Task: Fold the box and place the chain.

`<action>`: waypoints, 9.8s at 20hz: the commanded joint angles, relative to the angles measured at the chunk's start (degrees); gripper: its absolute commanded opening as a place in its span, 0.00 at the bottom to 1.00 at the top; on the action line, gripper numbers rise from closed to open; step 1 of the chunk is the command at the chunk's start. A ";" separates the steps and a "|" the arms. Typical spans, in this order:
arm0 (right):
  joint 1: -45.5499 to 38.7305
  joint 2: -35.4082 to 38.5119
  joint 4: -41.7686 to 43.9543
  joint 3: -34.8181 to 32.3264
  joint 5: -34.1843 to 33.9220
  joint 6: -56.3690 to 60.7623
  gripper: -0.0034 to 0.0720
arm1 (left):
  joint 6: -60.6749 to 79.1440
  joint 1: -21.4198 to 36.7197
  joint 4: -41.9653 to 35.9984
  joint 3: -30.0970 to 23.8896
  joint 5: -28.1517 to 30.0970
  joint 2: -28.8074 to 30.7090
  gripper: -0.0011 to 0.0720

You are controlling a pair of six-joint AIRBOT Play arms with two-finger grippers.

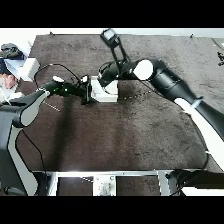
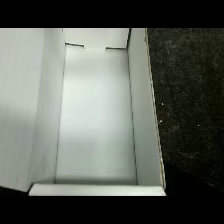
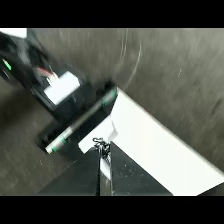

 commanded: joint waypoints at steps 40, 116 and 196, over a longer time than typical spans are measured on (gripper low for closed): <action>-15.28 14.01 10.05 -26.05 -31.76 21.99 0.04 | 0.00 -0.02 0.02 0.02 0.07 -0.02 0.57; -10.82 4.92 2.49 -25.66 -25.59 25.05 0.42 | 0.02 -0.02 0.02 0.02 0.09 -0.02 0.57; -9.27 18.71 11.74 -27.61 -34.73 21.99 0.04 | 0.00 -0.02 0.00 0.02 0.09 -0.02 0.57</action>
